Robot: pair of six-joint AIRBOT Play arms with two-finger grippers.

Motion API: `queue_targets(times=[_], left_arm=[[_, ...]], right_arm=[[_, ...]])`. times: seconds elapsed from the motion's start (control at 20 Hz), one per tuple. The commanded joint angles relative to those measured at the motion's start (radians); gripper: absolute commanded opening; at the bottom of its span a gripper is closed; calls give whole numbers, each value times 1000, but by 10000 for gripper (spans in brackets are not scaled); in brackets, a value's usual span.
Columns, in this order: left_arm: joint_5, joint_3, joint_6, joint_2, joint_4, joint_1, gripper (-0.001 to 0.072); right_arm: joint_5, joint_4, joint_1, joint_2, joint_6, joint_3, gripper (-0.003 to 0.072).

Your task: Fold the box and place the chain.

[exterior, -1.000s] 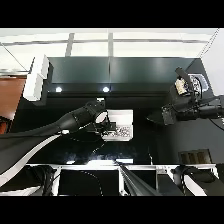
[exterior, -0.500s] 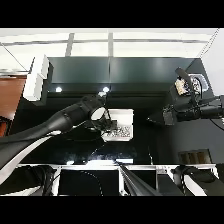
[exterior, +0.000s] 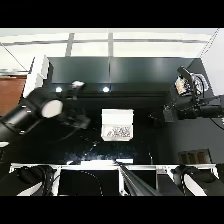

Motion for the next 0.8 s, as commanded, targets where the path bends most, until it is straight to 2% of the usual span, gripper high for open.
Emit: queue_targets(times=[0.0, 0.05, 0.1, 0.15, 0.2, 0.25, 0.35, 0.55, 0.75], left_arm=[[101, -196, 209, 87, -220, 293, 374], [156, -252, 352, 88, -397, 373, 374], [167, -309, 596, 76, -622, 439, 375], [129, -353, 885, 56, -811, 476, 448], [91, -378, 1103, 37, -906, 483, 664], [101, -392, 1229, 21, -949, 475, 713], [148, -395, 1474, -11, -945, 439, 713], [317, -389, 1972, -35, -915, 338, 711], [360, -368, 2102, -146, -917, 294, 709]], right_arm=[[-8, -105, -35, 1, 69, 1, 376], [-9, -106, -48, 1, 72, 1, 376], [-9, -106, -56, 1, 78, 1, 376], [-10, -106, -59, 1, 84, 1, 376], [-9, -106, -59, 1, 84, 1, 376], [-9, -106, -59, 1, 84, 1, 376], [-8, -111, -59, 1, 85, 1, 376], [-9, -121, -59, 1, 94, 1, 376], [-10, -122, -59, 1, 94, 1, 376]])
